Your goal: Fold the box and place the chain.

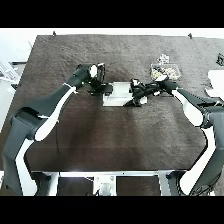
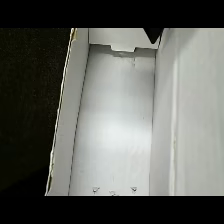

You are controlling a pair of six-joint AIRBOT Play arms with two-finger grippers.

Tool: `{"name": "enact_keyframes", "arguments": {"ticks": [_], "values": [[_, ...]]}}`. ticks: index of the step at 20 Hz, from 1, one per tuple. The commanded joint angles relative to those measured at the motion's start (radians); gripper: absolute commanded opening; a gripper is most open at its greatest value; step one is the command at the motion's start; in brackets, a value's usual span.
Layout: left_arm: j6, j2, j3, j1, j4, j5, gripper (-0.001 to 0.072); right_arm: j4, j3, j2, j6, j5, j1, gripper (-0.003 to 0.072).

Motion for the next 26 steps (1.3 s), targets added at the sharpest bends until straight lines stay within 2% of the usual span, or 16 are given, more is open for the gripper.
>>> {"name": "enact_keyframes", "arguments": {"ticks": [1, 6, 9, 12, 13, 14, 26], "values": [[-0.032, -0.002, 0.003, -0.011, 0.065, -0.016, 0.0557, 0.001, 0.0, 0.0, 0.0, 0.0, -0.001, 0.058], [-0.038, -0.011, 0.008, -0.024, 0.097, -0.018, 0.0556, 0.0, 0.0, 0.0, 0.0, 0.0, -0.001, 0.058], [-0.038, -0.054, 0.067, -0.034, 0.106, -0.082, 0.0555, 0.0, 0.0, 0.0, 0.001, 0.0, -0.001, 0.058], [-0.043, -0.069, 0.103, -0.04, 0.123, -0.104, 0.0553, 0.001, 0.0, 0.0, 0.0, 0.0, -0.001, 0.0579], [-0.049, -0.074, 0.109, -0.04, 0.124, -0.115, 0.0442, 0.001, 0.0, 0.0, 0.001, 0.0, -0.001, 0.058], [-0.057, -0.081, 0.12, -0.04, 0.127, -0.134, 0.0363, 0.001, 0.0, 0.0, 0.001, 0.0, -0.001, 0.058], [-0.114, -0.115, 0.15, -0.053, 0.148, -0.209, 0.0357, 0.001, 0.0, 0.0, 0.0, 0.0, -0.001, 0.058]]}}
